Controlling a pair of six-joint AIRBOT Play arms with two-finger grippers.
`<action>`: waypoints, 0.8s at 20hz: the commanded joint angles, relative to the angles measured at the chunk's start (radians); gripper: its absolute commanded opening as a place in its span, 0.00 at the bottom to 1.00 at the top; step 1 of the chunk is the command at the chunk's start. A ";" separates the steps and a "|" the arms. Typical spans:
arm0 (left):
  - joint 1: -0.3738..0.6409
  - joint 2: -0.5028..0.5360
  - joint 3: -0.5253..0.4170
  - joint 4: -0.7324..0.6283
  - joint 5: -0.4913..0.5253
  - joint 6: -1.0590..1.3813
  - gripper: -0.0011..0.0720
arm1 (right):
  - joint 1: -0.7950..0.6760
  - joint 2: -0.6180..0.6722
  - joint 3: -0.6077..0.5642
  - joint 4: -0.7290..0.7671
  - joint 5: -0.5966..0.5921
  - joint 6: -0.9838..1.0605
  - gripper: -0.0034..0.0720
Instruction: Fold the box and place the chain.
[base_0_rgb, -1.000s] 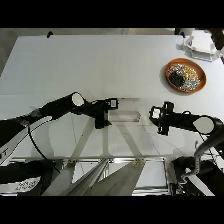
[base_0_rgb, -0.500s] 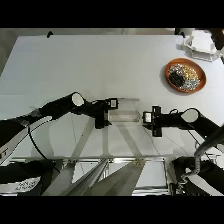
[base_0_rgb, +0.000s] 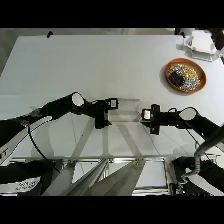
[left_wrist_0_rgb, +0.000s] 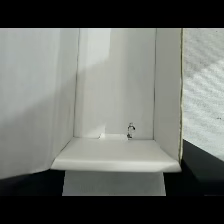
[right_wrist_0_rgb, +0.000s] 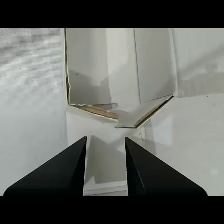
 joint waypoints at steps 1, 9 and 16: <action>0.001 0.001 0.001 0.000 0.031 0.000 0.39 | -0.001 -0.023 0.037 0.039 0.038 -0.003 0.36; 0.001 0.001 0.001 0.000 0.030 0.000 0.39 | 0.051 -0.033 0.055 0.076 0.047 -0.003 0.35; 0.001 0.001 0.001 0.000 0.030 0.000 0.39 | 0.058 -0.033 0.055 0.093 0.008 -0.003 0.27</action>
